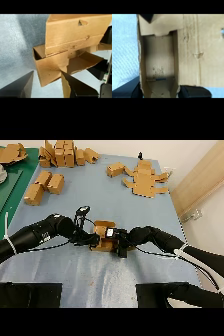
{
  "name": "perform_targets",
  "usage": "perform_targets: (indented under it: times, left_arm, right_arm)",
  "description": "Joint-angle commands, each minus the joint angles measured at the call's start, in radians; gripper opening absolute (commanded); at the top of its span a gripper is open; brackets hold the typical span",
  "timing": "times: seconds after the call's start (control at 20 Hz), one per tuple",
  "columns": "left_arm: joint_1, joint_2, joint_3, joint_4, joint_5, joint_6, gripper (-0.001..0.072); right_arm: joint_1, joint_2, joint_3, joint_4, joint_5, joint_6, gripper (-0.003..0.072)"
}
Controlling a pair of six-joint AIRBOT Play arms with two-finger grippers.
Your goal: Fold the box.
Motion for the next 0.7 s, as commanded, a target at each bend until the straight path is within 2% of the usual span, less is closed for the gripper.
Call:
perform_targets:
  times: [0.0, 0.1, 0.4, 0.65]
  left_arm:
    - [-0.021, -0.016, 0.029, 0.065, -0.089, -0.025, 0.0528]
    - [-0.023, -0.016, 0.029, 0.121, -0.134, -0.080, 0.0528]
    - [-0.024, -0.016, 0.039, 0.143, -0.055, -0.142, 0.0528]
    - [-0.050, -0.062, 0.077, 0.146, -0.050, -0.142, 0.0528]
  right_arm:
    - [0.000, -0.001, 0.000, 0.000, 0.000, 0.000, 0.0507]
    - [0.000, -0.001, 0.000, 0.000, 0.000, 0.000, 0.0507]
    - [0.000, -0.001, 0.000, 0.000, 0.000, 0.000, 0.0507]
    - [0.000, -0.001, 0.000, 0.000, 0.000, 0.000, 0.0506]
